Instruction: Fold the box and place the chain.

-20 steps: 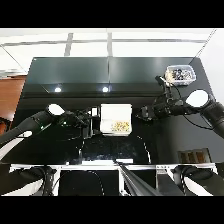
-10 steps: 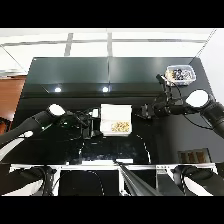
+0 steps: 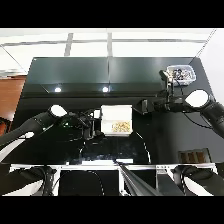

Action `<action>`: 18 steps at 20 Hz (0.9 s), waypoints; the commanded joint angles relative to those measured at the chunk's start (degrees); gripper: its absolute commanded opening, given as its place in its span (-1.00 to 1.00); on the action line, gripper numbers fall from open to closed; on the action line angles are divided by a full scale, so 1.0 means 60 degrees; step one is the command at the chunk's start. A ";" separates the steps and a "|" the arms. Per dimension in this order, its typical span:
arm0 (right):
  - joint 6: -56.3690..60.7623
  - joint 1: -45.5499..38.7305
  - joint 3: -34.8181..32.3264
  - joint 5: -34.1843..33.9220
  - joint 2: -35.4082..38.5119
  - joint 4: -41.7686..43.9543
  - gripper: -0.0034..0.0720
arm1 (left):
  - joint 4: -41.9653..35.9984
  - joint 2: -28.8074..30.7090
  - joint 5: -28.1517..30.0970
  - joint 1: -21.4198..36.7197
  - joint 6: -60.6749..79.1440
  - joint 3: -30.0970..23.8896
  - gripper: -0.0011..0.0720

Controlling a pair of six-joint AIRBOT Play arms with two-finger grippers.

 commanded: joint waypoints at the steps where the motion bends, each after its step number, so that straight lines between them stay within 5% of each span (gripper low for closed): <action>1: -0.0106 -0.0007 0.0011 -0.2248 -0.0291 0.0124 1.00 | 0.0022 -0.0007 0.0066 -0.0007 -0.0007 0.0007 -0.07; 3: -0.0171 -0.0004 0.0058 -0.2820 -0.0907 0.0892 1.00 | 0.0022 -0.0007 0.0062 -0.0007 -0.0007 0.0007 -0.07; 7: -0.1599 0.0244 0.0597 -0.2007 -0.2204 0.1443 1.00 | 0.0022 -0.0007 0.0055 -0.0007 -0.0007 0.0007 -0.07; 14: -0.7563 0.0433 0.1996 0.2320 -0.2306 0.1253 1.00 | 0.0022 -0.0007 0.0055 -0.0007 -0.0007 0.0007 -0.07; 18: -0.8470 0.0805 0.1960 0.2889 -0.2320 0.0878 1.00 | 0.0025 -0.0007 0.0055 -0.0007 -0.0004 0.0007 -0.07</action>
